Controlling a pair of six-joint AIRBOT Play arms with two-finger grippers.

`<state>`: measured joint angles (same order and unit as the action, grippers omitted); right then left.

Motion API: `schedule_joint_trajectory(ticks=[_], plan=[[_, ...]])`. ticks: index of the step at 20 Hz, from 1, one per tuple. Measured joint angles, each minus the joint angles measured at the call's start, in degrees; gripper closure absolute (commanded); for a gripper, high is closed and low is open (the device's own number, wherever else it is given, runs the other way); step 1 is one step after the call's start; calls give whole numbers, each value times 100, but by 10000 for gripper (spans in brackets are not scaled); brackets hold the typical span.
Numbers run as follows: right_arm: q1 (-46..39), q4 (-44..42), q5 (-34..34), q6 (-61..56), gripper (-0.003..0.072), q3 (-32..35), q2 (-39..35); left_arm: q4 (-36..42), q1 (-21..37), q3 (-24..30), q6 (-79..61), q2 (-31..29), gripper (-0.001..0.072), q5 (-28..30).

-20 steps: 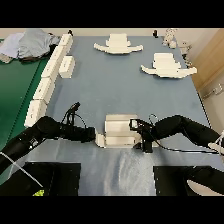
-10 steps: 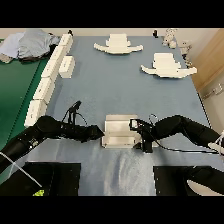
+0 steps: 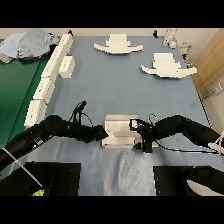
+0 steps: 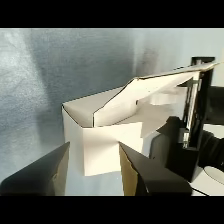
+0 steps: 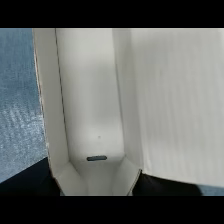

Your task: Fold the box.

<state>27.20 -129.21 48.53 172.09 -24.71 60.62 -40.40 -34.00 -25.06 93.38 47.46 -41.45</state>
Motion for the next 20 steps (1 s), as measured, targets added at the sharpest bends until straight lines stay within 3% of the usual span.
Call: schedule_joint_trajectory(ticks=[4,6,9,15,20], plan=[[0,0,0,2,202,0,0,-1303,-833,-621,1762,439,244,-20],[0,0,-2,0,202,0,0,-1834,-1193,-955,2542,730,299,-199],[0,0,0,2,202,0,0,-2505,-1609,-1436,3488,1132,306,-527],[0,0,0,2,202,0,0,-3456,-1989,-2173,4697,1784,307,-1386],[0,0,0,2,202,0,0,-3807,-2061,-2583,5056,2229,307,-1836]])
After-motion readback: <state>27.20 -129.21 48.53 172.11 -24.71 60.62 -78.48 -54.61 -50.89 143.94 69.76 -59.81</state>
